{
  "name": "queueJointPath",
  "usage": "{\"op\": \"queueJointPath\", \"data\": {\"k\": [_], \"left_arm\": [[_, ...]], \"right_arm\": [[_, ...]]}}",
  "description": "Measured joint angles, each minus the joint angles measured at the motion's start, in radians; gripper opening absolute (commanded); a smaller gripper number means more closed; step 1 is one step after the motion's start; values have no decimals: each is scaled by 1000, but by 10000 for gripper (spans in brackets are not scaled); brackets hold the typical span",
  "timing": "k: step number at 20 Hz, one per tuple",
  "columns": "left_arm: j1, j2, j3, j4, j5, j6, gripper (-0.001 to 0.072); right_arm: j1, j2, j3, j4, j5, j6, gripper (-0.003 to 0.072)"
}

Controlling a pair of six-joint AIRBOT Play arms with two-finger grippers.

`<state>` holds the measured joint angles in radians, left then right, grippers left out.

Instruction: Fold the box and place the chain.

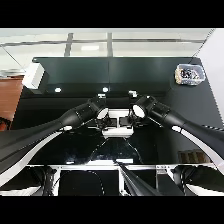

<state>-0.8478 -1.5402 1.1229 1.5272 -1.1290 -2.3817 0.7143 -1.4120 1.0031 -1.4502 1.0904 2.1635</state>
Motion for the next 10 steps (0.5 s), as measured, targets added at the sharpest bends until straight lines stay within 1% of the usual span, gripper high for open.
{"op": "queueJointPath", "data": {"k": [10], "left_arm": [[0,0,0,1,-5,-2,29]], "right_arm": [[4,-26,11,5,33,79,240]]}}
